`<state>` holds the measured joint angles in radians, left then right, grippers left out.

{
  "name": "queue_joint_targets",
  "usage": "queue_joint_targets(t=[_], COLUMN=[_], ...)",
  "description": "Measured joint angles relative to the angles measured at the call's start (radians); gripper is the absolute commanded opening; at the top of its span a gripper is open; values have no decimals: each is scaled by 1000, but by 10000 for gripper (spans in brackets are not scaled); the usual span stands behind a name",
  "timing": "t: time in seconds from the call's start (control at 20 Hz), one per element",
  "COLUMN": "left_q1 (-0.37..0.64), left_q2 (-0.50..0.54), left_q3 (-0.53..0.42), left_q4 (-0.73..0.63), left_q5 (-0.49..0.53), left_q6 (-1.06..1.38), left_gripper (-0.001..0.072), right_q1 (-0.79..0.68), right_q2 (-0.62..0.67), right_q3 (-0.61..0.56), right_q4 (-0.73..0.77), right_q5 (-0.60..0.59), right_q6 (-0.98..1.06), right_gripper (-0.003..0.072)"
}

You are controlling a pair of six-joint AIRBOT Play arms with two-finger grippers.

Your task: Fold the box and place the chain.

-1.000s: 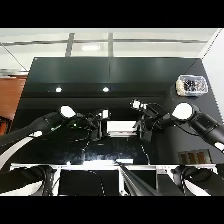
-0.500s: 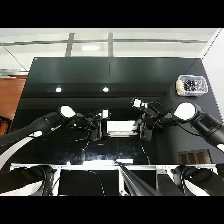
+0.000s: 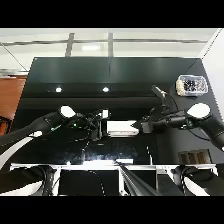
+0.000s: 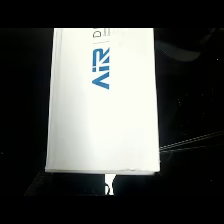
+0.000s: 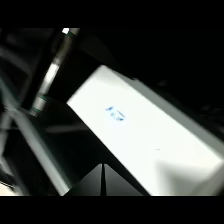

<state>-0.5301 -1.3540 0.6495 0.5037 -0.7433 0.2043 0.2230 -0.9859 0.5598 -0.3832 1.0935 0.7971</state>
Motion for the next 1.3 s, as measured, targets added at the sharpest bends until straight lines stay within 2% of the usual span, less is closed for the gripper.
queue_joint_targets(t=[0.2, 0.35, 0.8, 1.3], left_q1=[0, 0, 0, 0], left_q2=[0, 0, 0, 0], left_q3=[0, 0, 0, 0], left_q4=[0, 0, 0, 1], left_q5=[0, 0, 0, 0], left_q6=[1, 1, 2, 1], left_gripper=[372, 371, 371, 371], right_q1=[73, 107, 127, 128], right_q2=[-34, -62, -171, -196], right_q3=[-56, -69, -76, -86], right_q4=[189, 244, 206, 147], right_q5=[-103, -177, -233, -273], right_q6=[37, 75, 145, 158], right_gripper=[6, 6, 8, 9])
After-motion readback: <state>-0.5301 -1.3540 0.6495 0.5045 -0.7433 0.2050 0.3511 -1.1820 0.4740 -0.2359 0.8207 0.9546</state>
